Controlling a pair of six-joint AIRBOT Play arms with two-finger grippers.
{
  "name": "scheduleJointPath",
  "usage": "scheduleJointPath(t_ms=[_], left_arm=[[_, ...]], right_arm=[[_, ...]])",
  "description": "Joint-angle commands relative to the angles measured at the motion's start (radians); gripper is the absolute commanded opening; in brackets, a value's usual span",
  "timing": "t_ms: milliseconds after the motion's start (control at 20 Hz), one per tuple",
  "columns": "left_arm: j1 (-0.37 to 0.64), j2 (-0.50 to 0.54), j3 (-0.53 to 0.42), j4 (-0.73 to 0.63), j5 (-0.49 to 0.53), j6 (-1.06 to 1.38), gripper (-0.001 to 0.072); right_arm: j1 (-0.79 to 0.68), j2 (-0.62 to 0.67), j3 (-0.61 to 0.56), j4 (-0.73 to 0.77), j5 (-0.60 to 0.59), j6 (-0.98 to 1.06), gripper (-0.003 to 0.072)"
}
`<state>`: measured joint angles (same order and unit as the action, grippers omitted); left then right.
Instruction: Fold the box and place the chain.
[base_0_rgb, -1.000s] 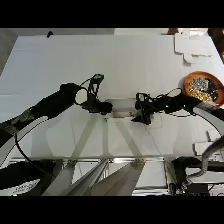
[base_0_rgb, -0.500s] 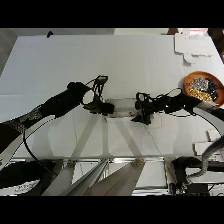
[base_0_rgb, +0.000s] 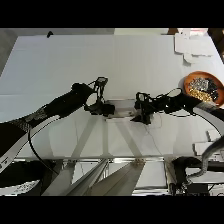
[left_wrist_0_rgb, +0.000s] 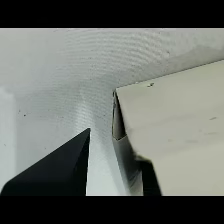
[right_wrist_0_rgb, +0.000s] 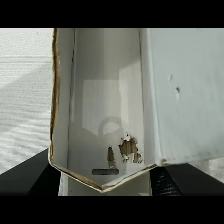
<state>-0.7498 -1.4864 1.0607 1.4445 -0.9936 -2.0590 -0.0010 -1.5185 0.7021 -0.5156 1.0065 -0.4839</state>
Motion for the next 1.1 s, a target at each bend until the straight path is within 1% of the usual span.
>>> scheduleJointPath(t_ms=[0,250,700,750,800,1000,1050], left_arm=[[-0.002,-0.002,0.001,-0.016,0.002,-0.036,0.0316],[-0.019,-0.002,0.001,-0.079,0.07,-0.036,0.0316],[-0.021,0.0,0.029,-0.094,-0.008,-0.032,0.0311],[-0.021,0.0,0.031,-0.096,-0.015,-0.032,0.0292],[-0.021,0.0,0.031,-0.098,-0.021,-0.031,0.0243],[-0.033,0.0,0.031,-0.105,-0.025,-0.032,0.0236],[-0.036,0.0,0.031,-0.105,-0.025,-0.032,0.0203]], right_arm=[[0.0,-0.001,0.0,-0.001,0.0,0.0,0.0431],[0.0,-0.001,0.0,-0.001,0.0,0.0,0.0431],[0.0,-0.001,0.0,-0.001,0.0,0.0,0.0431],[0.0,-0.001,0.0,-0.001,0.0,0.0,0.0431],[0.0,-0.001,0.0,-0.001,0.0,0.0,0.0431],[0.0,-0.001,0.0,-0.001,0.0,0.0,0.0431],[0.0,-0.001,0.0,-0.001,0.0,0.0,0.0431]])
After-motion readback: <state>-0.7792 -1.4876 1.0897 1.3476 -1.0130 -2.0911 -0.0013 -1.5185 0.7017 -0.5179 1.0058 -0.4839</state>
